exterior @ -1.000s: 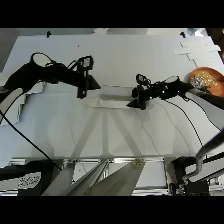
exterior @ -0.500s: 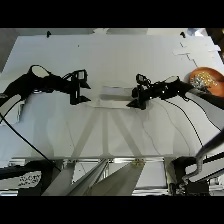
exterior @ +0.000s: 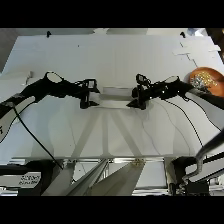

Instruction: Fold the box and place the chain.

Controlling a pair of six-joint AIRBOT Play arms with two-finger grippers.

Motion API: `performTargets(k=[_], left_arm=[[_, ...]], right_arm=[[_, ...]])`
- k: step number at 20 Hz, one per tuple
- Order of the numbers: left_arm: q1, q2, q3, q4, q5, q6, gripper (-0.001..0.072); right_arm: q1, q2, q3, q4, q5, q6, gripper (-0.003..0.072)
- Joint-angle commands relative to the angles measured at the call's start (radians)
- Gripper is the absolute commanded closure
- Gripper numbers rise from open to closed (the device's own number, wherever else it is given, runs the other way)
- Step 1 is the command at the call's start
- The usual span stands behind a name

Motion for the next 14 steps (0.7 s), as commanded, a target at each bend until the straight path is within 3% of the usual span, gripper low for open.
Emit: performTargets(k=[1, 4, 6, 14], left_arm=[[-0.016, -0.029, 0.000, -0.011, 0.005, -0.029, 0.0062], [-0.016, -0.029, 0.000, -0.010, -0.019, -0.042, 0.0081], [-0.021, -0.029, 0.000, -0.010, -0.023, -0.041, 0.0142], [-0.050, -0.029, 0.000, -0.008, 0.058, 0.007, 0.0141]], right_arm=[[0.000, 0.000, 0.001, 0.000, 0.000, 0.000, 0.0358], [0.000, 0.000, 0.001, 0.000, 0.000, 0.000, 0.0358], [0.000, 0.000, 0.001, 0.000, 0.000, 0.000, 0.0358], [0.000, 0.000, 0.001, 0.000, 0.000, 0.000, 0.0358]])
